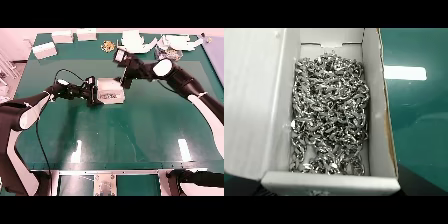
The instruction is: Fold the box and place the chain.
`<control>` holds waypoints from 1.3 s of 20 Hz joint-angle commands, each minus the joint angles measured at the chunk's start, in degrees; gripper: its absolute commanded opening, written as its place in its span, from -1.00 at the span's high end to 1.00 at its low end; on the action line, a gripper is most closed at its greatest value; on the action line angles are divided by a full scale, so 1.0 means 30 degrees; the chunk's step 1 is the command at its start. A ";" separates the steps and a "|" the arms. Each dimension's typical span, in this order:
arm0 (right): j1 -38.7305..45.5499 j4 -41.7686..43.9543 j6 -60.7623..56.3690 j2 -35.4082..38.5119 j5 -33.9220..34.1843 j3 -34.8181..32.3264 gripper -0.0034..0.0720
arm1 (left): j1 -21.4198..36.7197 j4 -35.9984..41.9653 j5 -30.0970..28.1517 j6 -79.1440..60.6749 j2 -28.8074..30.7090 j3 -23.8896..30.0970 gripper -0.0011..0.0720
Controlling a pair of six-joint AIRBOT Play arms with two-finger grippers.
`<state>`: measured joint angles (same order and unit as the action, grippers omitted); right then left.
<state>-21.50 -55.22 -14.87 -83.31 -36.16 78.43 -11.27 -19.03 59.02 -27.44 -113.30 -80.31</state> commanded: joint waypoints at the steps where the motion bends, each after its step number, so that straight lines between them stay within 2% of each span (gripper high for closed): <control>1: 0.0852 0.1559 0.0780 -0.0350 0.0838 0.1144 -0.74 | 0.0007 -0.0007 -0.0007 -0.0007 0.0007 0.0007 -0.43; 6: 0.1515 0.4036 0.2841 -0.2907 0.0415 0.2863 -0.59 | 0.0007 -0.0007 0.0007 -0.0007 0.0007 0.0007 -0.43; 8: 0.1486 0.4335 0.3526 -0.3708 -0.0277 0.3308 0.11 | 0.0007 -0.0007 0.0000 -0.0007 0.0007 0.0007 -0.43; 9: 0.1486 0.4656 0.4073 -0.4007 -0.0328 0.3395 0.14 | 0.0007 -0.0007 0.0007 -0.0007 0.0007 0.0007 -0.43; 10: 0.1486 0.4889 0.4510 -0.4277 -0.0481 0.3446 0.33 | 0.0007 -0.0007 0.0007 -0.0007 0.0007 0.0007 -0.43; 11: 0.1494 0.4932 0.4619 -0.4466 -0.0648 0.3475 0.40 | 0.0007 -0.0007 0.0007 -0.0007 0.0007 0.0007 -0.43; 13: 0.1494 0.4918 0.4634 -0.4823 -0.1239 0.3475 0.40 | 0.0007 -0.0007 0.0000 -0.0007 0.0007 0.0007 -0.43; 20: 0.1494 0.4437 0.4983 -0.5166 -0.5821 0.3563 0.39 | 0.0007 -0.0007 0.0000 -0.0007 0.0007 0.0007 -0.43; 26: 0.1574 0.4167 0.4962 -0.5107 -0.8021 0.4138 0.39 | 0.0007 0.0000 0.0007 -0.0007 0.0007 0.0007 -0.43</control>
<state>-16.88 -42.39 0.01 -98.59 -55.94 90.02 -11.27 -19.03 59.05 -27.46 -113.30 -80.31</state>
